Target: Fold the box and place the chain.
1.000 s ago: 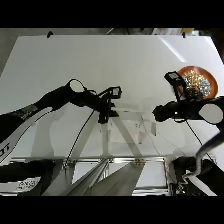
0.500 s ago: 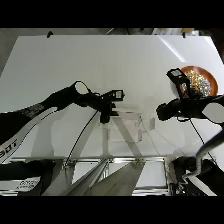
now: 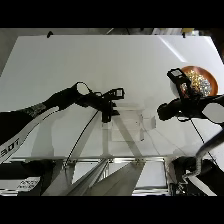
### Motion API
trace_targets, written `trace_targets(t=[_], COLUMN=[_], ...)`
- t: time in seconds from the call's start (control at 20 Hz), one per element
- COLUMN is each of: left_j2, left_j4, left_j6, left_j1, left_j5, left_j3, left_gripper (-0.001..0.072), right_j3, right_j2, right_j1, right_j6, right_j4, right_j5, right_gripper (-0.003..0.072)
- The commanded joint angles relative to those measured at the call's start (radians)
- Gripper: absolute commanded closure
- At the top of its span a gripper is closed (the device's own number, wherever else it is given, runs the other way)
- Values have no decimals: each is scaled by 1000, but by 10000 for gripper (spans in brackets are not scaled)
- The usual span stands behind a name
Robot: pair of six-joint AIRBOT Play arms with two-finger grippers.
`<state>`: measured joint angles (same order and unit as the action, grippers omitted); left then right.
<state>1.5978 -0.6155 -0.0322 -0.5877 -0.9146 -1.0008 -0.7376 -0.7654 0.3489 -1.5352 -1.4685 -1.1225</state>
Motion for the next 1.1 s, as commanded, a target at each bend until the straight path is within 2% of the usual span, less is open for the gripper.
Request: trace_targets(t=[0.0,0.3,1.05], left_j2=[0,-29,-12], left_j4=[-7,-3,-37], left_j6=[-40,-47,-47], left_j1=[-1,-6,-50], left_j5=[24,84,69], left_j3=[0,0,0], left_gripper=[709,709,707], right_j3=[-1,-1,-1], right_j2=[1,1,1], right_j1=[0,0,0], right_j6=[0,23,25], right_j4=[-1,-1,-1], right_j5=[0,0,-2], right_gripper=[350,351,351])
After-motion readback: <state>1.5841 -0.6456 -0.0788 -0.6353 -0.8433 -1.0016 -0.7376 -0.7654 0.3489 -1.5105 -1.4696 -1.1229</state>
